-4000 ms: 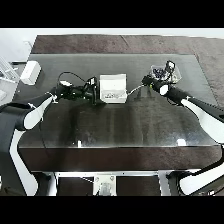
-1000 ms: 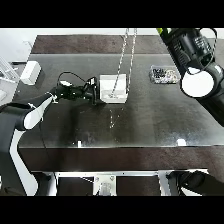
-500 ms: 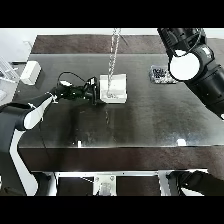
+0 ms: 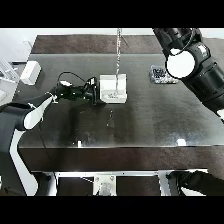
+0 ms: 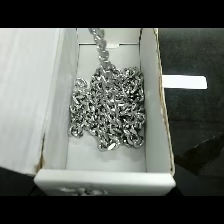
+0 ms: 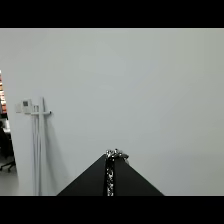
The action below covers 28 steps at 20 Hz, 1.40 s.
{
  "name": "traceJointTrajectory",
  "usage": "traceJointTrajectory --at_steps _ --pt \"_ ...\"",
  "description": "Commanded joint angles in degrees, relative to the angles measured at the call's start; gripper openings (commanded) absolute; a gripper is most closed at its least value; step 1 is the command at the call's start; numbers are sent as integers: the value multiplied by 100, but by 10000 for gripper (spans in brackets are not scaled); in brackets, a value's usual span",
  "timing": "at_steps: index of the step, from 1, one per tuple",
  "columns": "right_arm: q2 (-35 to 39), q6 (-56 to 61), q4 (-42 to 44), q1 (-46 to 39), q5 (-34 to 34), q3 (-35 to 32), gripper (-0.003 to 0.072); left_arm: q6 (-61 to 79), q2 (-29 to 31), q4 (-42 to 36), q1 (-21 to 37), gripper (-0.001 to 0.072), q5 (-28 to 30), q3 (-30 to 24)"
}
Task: Fold the box and place the chain.
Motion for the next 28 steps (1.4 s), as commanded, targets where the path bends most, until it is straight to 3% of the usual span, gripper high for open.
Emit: traceJointTrajectory --at_steps 1,13,19,23,24,25,26,28 --pt "-37 -2 -2 -2 525 -201 8 2 2 0 2 536 2 2" --pt "-260 774 153 -256 570 -2800 9 2 2 0 2 536 2 2" --pt "-1134 973 153 -293 667 -3097 8 2 2 0 2 536 0 2" --pt "-1298 918 146 -354 1840 -3095 10 2 2 0 2 536 2 2" --pt "-1296 831 146 -391 2055 -3095 35 2 2 0 2 536 2 2" --pt "-1292 756 146 -450 2197 -3091 214 2 2 0 2 535 0 2" --pt "-1279 664 146 -501 2269 -3082 275 2 2 0 2 535 0 2" --pt "-1222 577 136 -568 2277 -3071 278 2 2 0 2 536 0 2"
